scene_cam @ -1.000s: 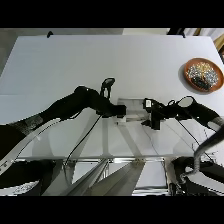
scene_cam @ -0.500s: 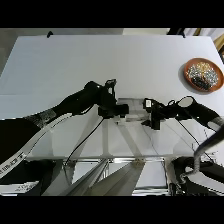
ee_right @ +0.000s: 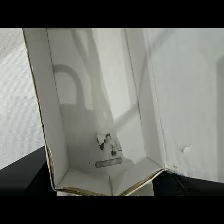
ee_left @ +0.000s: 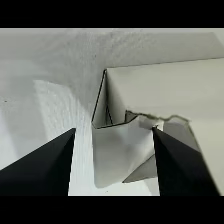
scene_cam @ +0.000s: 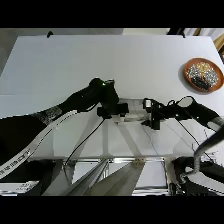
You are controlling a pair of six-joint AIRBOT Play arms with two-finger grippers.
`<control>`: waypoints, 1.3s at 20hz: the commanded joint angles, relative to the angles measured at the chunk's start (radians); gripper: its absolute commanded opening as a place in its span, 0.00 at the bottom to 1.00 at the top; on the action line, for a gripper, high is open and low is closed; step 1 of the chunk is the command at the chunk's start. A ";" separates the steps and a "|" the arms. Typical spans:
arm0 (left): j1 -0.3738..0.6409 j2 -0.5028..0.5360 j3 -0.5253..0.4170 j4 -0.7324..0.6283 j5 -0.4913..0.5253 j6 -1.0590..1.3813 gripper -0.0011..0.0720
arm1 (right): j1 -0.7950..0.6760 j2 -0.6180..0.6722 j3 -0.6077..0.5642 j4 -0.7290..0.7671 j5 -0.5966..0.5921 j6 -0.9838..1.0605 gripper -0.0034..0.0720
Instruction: Fold the box and place the chain.
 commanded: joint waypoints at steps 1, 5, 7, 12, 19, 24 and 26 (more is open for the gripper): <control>-0.014 -0.019 0.004 -0.019 -0.003 -0.027 0.68 | 0.000 0.001 0.001 0.000 0.000 0.000 0.43; -0.027 -0.034 0.004 -0.018 -0.015 -0.027 0.55 | 0.000 0.001 0.001 0.000 0.000 0.000 0.43; -0.031 -0.037 0.004 -0.019 -0.032 -0.027 0.51 | 0.000 0.001 0.001 0.000 0.000 0.000 0.43; -0.037 -0.047 0.004 -0.036 -0.050 -0.043 0.44 | 0.000 0.001 0.001 0.000 0.000 0.000 0.43; -0.049 -0.062 0.008 -0.034 -0.046 -0.043 0.29 | 0.000 0.001 0.001 0.000 0.000 0.000 0.43; -0.050 -0.062 0.009 -0.033 -0.038 -0.050 0.07 | 0.000 0.001 0.001 0.000 0.000 0.000 0.43; -0.050 -0.062 0.009 -0.033 -0.038 -0.069 0.03 | 0.000 0.001 0.001 0.000 0.000 0.000 0.43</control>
